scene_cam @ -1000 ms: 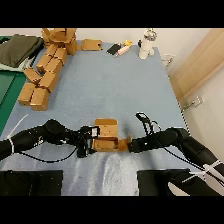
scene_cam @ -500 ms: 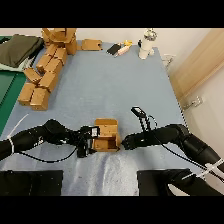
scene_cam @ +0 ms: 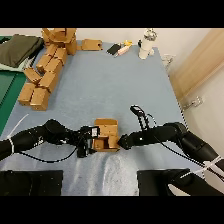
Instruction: Fold the box.
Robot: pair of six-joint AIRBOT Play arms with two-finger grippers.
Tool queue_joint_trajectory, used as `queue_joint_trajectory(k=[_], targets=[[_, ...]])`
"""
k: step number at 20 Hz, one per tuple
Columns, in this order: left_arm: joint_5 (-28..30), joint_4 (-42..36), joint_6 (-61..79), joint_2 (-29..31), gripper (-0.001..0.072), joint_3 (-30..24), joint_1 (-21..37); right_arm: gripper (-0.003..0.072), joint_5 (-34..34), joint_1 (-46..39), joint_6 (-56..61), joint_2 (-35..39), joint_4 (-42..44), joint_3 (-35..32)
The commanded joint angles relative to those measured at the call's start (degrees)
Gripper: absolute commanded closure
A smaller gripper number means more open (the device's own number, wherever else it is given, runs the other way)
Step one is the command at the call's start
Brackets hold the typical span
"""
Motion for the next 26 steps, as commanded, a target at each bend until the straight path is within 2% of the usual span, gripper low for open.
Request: queue_joint_trajectory(k=[1,3,5,7,9,12,17,23,25,26], targets=[[0.02,0.02,0.02,0.0,0.0193,0.02,0.0,0.0247,1.55,2.05,1.27,-2.49,0.35,0.31],[0.02,0.02,0.02,0.0,0.0193,0.02,0.0,0.0248,2.34,4.94,7.5,-5.07,-3.37,1.9],[0.0,0.02,0.02,0.0,0.0193,0.02,0.0,0.0248,2.14,8.5,17.4,-8.04,-11.26,4.92],[0.02,0.02,0.0,0.0,0.0193,0.02,0.0,0.0288,0.59,12.81,25.46,-10.99,-19.47,8.76],[0.02,0.02,0.02,0.0,0.0193,0.02,0.0,0.0288,-2.67,17.25,32.44,-13.99,-26.03,13.22],[0.02,0.02,0.02,0.0,0.0193,0.02,0.0,0.0288,-11.54,21.86,40.22,-19.52,-33.27,20.2],[0.02,0.02,0.02,0.0,0.0193,0.02,0.0,0.0288,-20.94,24.57,47.3,-27.82,-34.14,27.98],[0.02,0.02,0.0,0.0,0.0193,0.02,0.0,0.0289,-22.12,25.57,51.56,-34.1,-32.54,28.92],[0.02,0.02,0.02,0.0,0.0193,0.02,0.0,0.0401,-22.12,25.57,52.04,-34.42,-32.68,29.03],[0.04,0.02,0.02,0.0,0.0193,0.02,0.0,0.0409,-22.12,25.57,52.26,-34.49,-32.59,29.29]])
